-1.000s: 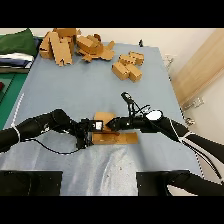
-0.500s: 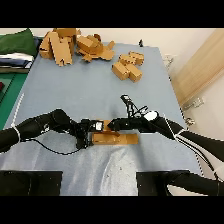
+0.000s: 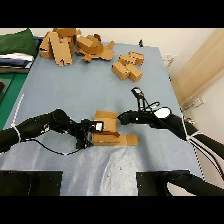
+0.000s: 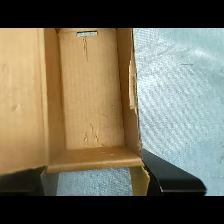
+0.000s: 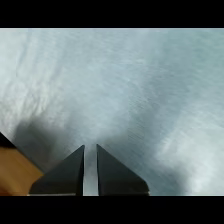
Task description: Fold the box.
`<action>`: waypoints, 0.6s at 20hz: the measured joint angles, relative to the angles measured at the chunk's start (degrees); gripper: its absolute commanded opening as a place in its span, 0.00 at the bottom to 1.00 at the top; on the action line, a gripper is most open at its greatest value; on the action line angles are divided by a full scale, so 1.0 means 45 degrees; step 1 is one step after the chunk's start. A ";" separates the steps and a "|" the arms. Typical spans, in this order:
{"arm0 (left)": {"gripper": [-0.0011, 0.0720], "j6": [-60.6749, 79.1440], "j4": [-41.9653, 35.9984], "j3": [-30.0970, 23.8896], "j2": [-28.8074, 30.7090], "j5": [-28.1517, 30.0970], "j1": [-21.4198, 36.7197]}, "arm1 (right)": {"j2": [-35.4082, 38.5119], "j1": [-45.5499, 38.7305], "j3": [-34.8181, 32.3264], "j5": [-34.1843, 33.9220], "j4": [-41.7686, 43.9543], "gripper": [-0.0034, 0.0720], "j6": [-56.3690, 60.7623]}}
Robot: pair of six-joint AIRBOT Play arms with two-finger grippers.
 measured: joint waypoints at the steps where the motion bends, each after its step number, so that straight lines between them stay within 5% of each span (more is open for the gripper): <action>1: 0.38 0.0000 -0.0005 0.0000 0.0000 0.0000 0.0000 | 0.0219 -0.0214 0.0000 0.0612 -0.0651 0.26 0.0034; 4: 0.38 0.0000 -0.0019 0.0000 0.0000 0.0010 -0.0010 | 0.0889 -0.0316 -0.0005 0.2390 -0.2511 0.65 -0.0102; 12: 0.38 -0.0005 -0.0136 0.0000 0.0000 0.0097 -0.0024 | 0.1583 0.0350 -0.0005 0.5275 -0.6314 0.75 -0.0597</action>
